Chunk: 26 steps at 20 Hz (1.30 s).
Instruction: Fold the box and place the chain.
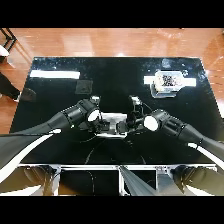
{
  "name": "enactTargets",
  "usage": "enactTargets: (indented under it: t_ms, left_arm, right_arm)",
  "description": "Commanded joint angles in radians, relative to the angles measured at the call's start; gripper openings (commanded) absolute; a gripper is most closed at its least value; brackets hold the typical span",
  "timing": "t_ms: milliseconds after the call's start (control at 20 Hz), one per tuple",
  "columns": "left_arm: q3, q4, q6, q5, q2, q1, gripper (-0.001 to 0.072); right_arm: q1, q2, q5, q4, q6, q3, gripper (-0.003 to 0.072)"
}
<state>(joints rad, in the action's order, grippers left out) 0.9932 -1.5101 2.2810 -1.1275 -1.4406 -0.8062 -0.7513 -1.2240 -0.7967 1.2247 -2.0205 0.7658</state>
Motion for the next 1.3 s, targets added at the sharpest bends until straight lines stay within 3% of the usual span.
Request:
enactTargets:
  t_ms: [0, 300, 350, 1000, 1050, 1100, 1250]
  left_arm:
    - [0.001, 0.000, 0.000, 0.001, 0.000, 0.000, 0.0023]
    - [0.001, 0.000, 0.000, -0.003, 0.000, 0.000, 0.0023]
    - [0.001, 0.000, 0.000, -0.003, 0.000, 0.000, 0.0023]
    - [0.001, 0.000, 0.000, -0.002, 0.000, 0.000, 0.0023]
    - [0.001, 0.000, 0.000, -0.002, 0.000, 0.000, 0.0023]
    - [0.001, 0.000, 0.000, -0.003, 0.000, 0.000, 0.0023]
    - [0.001, 0.000, 0.000, -0.002, 0.000, 0.000, 0.0023]
  right_arm:
    - [-0.036, -0.010, -0.040, 0.168, -0.140, 0.045, 0.0470]
    - [-0.047, -0.084, -0.252, 0.239, -0.188, 0.161, 0.0445]
    - [-0.053, -0.091, -0.256, 0.258, -0.192, 0.171, 0.0363]
    - [-0.080, -0.197, -0.277, 0.253, -0.243, 0.221, 0.0363]
    - [-0.080, -0.201, -0.278, 0.253, -0.248, 0.221, 0.0308]
    - [-0.080, -0.202, -0.277, 0.254, -0.247, 0.221, 0.0203]
    - [-0.080, -0.202, -0.282, 0.258, -0.248, 0.224, 0.0191]
